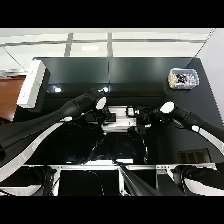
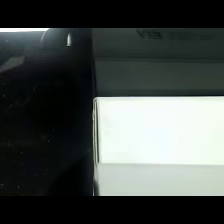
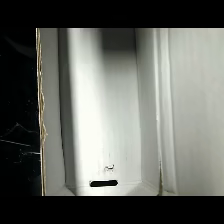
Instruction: Fold the box and place the chain.
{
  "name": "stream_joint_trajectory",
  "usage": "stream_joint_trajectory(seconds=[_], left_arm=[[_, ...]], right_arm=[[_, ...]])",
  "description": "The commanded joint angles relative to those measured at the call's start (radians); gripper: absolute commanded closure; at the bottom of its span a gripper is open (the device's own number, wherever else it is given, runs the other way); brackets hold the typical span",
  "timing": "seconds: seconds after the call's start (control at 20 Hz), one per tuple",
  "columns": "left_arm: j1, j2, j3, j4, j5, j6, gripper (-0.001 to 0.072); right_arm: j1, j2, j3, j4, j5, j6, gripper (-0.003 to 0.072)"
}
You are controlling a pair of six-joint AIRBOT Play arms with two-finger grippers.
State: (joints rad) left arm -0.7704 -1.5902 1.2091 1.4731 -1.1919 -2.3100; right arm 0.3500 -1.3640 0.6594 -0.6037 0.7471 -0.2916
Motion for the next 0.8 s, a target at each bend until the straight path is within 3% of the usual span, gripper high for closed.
stream_joint_trajectory(seconds=[0.0, 0.15, 0.2, 0.25, 0.4, 0.6, 0.75], left_arm=[[0.0, -0.001, 0.0, 0.01, 0.0, -0.014, 0.0687], [-0.001, -0.001, 0.0, 0.007, 0.006, -0.013, 0.0687], [0.0, -0.001, 0.0, 0.008, 0.006, -0.013, 0.0687], [0.0, -0.001, 0.0, 0.009, 0.006, -0.013, 0.0687], [0.0, -0.001, 0.0, 0.011, 0.006, -0.005, 0.0687], [0.0, -0.001, 0.0, 0.01, 0.006, 0.003, 0.0686], [0.0, -0.001, 0.0, 0.009, 0.001, 0.039, 0.0686]], right_arm=[[0.001, 0.0, 0.0, 0.0, 0.001, 0.0, 0.0332], [0.001, 0.0, 0.0, 0.001, 0.0, 0.012, 0.0306], [0.001, 0.0, 0.0, 0.001, -0.011, 0.027, 0.0189], [0.001, 0.002, 0.0, 0.0, -0.018, 0.047, -0.0022], [-0.015, 0.05, 0.0, -0.03, 0.02, 0.112, -0.0022], [-0.026, 0.123, 0.0, -0.23, 0.115, 0.117, -0.0016], [-0.026, 0.128, 0.0, -0.206, 0.115, 0.115, -0.0016]])
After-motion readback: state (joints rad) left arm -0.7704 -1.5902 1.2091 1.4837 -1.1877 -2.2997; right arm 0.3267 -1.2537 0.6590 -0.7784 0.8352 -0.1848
